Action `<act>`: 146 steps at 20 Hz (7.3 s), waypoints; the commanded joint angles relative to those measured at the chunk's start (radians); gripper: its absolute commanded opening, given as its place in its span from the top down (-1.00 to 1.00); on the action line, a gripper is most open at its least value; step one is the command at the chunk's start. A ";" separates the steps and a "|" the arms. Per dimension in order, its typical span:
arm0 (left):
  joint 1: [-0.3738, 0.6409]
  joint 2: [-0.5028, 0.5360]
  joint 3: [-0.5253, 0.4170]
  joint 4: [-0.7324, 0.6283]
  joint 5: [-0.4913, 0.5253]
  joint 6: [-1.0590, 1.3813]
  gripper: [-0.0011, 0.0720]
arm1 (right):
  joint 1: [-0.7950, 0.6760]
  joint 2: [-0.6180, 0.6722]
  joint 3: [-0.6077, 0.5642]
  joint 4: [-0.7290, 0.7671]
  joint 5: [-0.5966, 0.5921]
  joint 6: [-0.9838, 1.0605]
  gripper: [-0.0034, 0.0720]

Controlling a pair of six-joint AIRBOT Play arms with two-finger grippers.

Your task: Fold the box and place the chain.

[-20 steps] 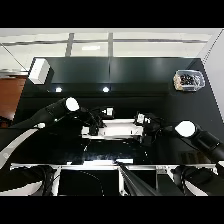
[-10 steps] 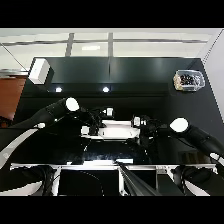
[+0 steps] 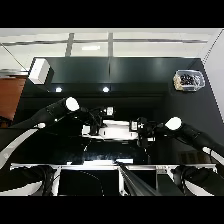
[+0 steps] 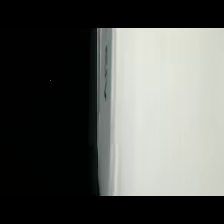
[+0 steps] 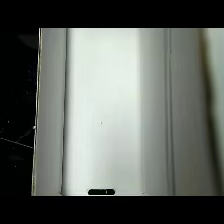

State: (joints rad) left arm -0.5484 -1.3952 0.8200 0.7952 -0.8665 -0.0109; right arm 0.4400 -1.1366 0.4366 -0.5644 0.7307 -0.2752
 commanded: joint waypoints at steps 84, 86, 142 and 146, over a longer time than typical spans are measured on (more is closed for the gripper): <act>-0.034 0.296 -0.164 -0.027 0.340 -0.705 0.89 | -0.062 -0.021 -0.001 0.007 -0.002 -0.017 -0.06; 0.038 0.380 -0.164 -0.025 0.269 -0.705 0.89 | -0.062 -0.021 -0.001 0.007 -0.002 -0.017 -0.06; -0.061 0.226 -0.287 -0.179 0.257 0.056 0.21 | -0.062 -0.021 -0.001 0.007 -0.002 -0.017 -0.06; -0.061 0.226 -0.287 -0.179 0.264 0.056 0.21 | -0.062 -0.021 -0.001 0.007 -0.002 -0.017 -0.06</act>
State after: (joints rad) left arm -0.6094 -1.1687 0.5323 0.6178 -0.6113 0.0456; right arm 0.3775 -1.1572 0.4366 -0.5579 0.7280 -0.2920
